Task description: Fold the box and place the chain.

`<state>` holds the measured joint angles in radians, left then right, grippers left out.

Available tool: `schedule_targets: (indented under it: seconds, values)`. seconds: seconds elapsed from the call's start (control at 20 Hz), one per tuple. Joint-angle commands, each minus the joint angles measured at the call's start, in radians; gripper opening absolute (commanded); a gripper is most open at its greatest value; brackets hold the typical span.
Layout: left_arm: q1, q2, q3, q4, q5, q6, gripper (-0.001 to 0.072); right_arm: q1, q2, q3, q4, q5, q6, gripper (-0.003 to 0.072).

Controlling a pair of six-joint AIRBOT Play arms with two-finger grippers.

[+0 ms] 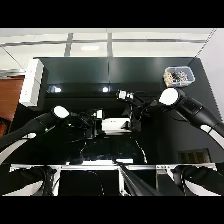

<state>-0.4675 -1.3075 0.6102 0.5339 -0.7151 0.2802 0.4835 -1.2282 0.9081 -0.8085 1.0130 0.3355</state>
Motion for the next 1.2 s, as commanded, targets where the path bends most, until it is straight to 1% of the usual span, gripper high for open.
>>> schedule_targets:
  seconds: [0.0, 0.15, 0.4, 0.5, 0.55, 0.6, 1.15]
  values:
    - [0.0, 0.0, 0.0, 0.001, 0.0, 0.0, 0.036, 0.013, -0.009, 0.001, -0.019, -0.03, -0.087, 0.064]
    - [0.0, 0.0, 0.0, 0.001, 0.0, 0.0, 0.036, 0.013, -0.03, 0.001, 0.002, -0.029, -0.127, 0.064]
    - [0.0, 0.0, 0.0, 0.001, 0.0, 0.0, 0.0361, 0.013, -0.049, 0.001, 0.003, -0.026, -0.128, 0.064]
    - [0.0, 0.0, 0.0, 0.001, 0.0, 0.0, 0.0361, 0.013, -0.049, 0.001, 0.003, -0.018, -0.127, 0.0361]
    - [0.0, 0.0, 0.0, 0.001, 0.0, 0.0, 0.036, 0.013, -0.049, 0.001, 0.003, -0.006, -0.127, 0.0286]
    - [0.0, 0.0, 0.0, 0.001, 0.0, 0.0, 0.036, 0.013, -0.049, 0.001, 0.003, 0.009, -0.127, 0.0226]
    - [0.0, 0.0, 0.0, 0.001, 0.0, 0.0, 0.0361, 0.013, -0.049, -0.002, -0.009, 0.039, -0.107, 0.0227]
